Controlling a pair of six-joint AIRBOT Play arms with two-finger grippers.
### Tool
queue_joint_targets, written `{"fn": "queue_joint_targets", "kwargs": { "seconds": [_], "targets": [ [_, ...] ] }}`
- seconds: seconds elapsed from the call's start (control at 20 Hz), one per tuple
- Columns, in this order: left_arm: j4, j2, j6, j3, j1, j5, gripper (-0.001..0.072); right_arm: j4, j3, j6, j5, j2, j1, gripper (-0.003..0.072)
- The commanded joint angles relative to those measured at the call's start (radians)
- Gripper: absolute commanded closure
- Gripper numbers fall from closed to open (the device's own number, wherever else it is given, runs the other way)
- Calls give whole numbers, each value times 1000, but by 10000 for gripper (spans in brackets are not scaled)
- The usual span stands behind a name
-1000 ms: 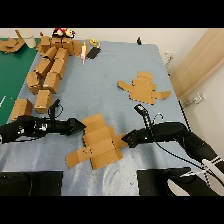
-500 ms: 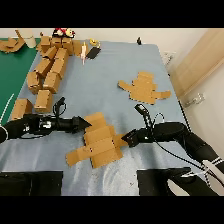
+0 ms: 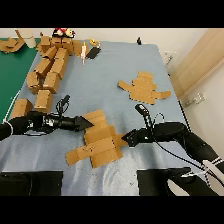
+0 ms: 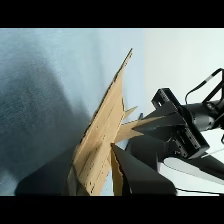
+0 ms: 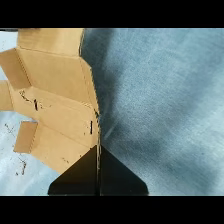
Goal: Fold the box.
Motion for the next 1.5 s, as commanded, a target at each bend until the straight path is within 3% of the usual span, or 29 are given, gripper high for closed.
{"fn": "queue_joint_targets", "kwargs": {
  "seconds": [0.0,0.3,0.4,1.3,1.35,1.4,1.45],
  "targets": [
    [4,-2,42,3,-1,-20,422,0,0,7,1,1,0,685],
    [43,-2,44,3,-1,-42,432,-2,0,7,8,1,0,685],
    [53,-2,45,3,-1,-41,697,-2,0,7,10,1,0,685],
    [51,-7,123,4,-1,-65,697,-1,0,8,22,1,0,683],
    [53,-7,125,8,-1,-67,697,-2,0,8,22,1,0,647],
    [52,-7,143,20,-1,-75,697,-5,0,8,27,1,0,448],
    [52,-6,164,39,-1,-86,697,-9,1,8,33,1,-1,302]
  ]
}}
